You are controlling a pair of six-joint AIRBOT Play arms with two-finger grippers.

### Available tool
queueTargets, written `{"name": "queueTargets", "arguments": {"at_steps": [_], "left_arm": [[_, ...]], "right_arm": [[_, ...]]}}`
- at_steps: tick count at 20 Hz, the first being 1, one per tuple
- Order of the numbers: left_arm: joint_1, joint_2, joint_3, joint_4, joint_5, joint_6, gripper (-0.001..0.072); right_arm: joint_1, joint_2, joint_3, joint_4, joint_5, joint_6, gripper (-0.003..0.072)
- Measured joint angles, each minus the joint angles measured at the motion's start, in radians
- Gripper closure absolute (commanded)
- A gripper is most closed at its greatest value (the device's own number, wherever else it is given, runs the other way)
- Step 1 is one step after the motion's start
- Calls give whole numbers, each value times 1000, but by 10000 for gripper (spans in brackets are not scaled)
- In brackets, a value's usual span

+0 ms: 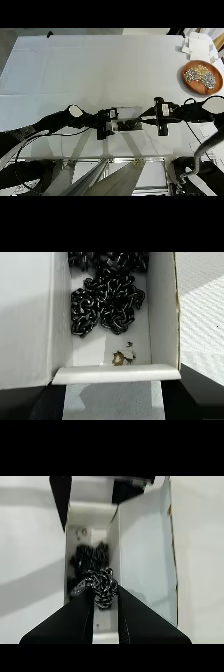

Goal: Fold the box and place the chain.

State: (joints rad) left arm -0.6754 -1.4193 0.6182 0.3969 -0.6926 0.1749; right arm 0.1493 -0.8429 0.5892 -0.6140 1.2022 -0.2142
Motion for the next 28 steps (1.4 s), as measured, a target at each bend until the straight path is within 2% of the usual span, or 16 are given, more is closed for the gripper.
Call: {"name": "queueTargets", "arguments": {"at_steps": [4,8,9,10,14,17,19,20,22,23,26,28], "left_arm": [[0,0,0,0,0,0,578],[0,0,0,0,0,0,578],[0,0,0,0,0,0,578],[0,0,0,0,0,0,578],[0,0,0,0,0,0,578],[0,0,0,0,0,0,578],[0,0,0,0,0,0,578],[0,0,0,0,0,0,578],[0,0,0,0,0,0,578],[0,0,0,0,0,0,578],[0,0,0,0,0,0,578],[0,0,0,0,0,0,578]], "right_arm": [[25,-52,14,48,8,63,669],[112,-142,17,63,-43,117,667],[132,-163,18,65,-63,134,645],[151,-182,18,67,-88,146,591],[193,-225,19,68,-154,177,573],[203,-235,43,58,-158,193,546],[206,-238,85,19,-125,220,443],[206,-238,107,-10,-107,238,435],[208,-240,151,-66,-86,280,315],[208,-240,169,-90,-78,301,304],[208,-240,225,-138,-54,351,333],[206,-240,281,-155,-32,373,482]]}}
